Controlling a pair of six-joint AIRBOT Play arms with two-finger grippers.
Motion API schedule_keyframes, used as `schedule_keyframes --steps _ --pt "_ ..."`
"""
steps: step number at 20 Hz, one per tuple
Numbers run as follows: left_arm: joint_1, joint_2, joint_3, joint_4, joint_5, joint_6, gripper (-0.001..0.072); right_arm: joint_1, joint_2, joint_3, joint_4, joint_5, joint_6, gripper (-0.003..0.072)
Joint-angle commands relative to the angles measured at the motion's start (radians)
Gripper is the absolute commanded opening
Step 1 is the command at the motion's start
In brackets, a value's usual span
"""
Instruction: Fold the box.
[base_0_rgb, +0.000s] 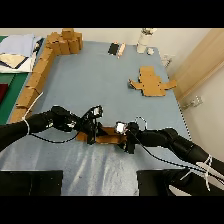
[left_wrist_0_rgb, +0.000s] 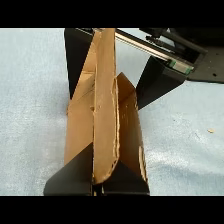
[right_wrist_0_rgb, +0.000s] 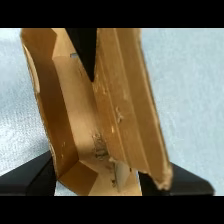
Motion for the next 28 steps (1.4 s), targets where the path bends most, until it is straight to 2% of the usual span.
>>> schedule_keyframes --steps 1,11,19,28 --pt "0.001 0.001 0.001 0.000 0.000 0.000 0.0013 0.000 0.000 0.000 0.001 -0.001 0.000 0.0711" --pt "0.001 0.001 0.003 -0.014 0.008 -0.137 0.0013 0.001 -0.034 0.001 0.002 -0.001 0.000 0.0710" --pt "0.001 0.043 0.005 -0.014 0.016 -0.166 0.0013 0.000 -0.040 0.001 0.002 0.000 0.000 0.0710" --pt "0.001 0.040 0.005 0.009 -0.003 -0.192 0.0013 0.010 -0.040 0.003 0.005 0.000 0.000 0.0710"
